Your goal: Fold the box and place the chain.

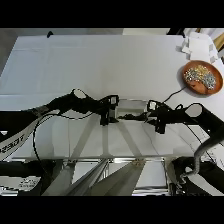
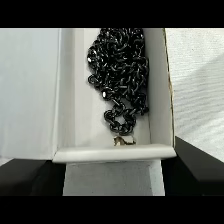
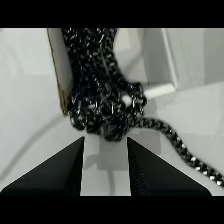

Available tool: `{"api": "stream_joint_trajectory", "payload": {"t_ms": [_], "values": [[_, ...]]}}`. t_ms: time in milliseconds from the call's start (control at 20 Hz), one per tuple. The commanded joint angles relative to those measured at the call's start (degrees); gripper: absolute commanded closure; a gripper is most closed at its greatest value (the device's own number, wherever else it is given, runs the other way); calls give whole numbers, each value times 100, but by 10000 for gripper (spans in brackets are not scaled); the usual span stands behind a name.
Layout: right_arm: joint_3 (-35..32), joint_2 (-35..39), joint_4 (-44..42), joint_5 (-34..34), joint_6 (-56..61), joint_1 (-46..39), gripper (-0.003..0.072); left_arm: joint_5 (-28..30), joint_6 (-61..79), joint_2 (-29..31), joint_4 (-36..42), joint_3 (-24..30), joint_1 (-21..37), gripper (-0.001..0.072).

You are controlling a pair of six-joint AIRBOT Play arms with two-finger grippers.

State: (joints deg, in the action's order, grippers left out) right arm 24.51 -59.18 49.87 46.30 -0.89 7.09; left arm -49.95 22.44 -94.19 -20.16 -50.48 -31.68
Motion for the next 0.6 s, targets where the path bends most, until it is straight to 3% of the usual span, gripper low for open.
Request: {"api": "stream_joint_trajectory", "payload": {"t_ms": [0, 300, 550], "values": [[-28, -256, -570, -243, -442, 48, 385, 2, 2, 4, -2, -2, 4, 423], [-28, -363, -452, -238, -433, 46, 397, 2, 2, 4, -2, -2, 4, 423], [-59, -363, -356, -238, -431, 46, 461, 2, 2, 4, -2, -2, 4, 423]]}}
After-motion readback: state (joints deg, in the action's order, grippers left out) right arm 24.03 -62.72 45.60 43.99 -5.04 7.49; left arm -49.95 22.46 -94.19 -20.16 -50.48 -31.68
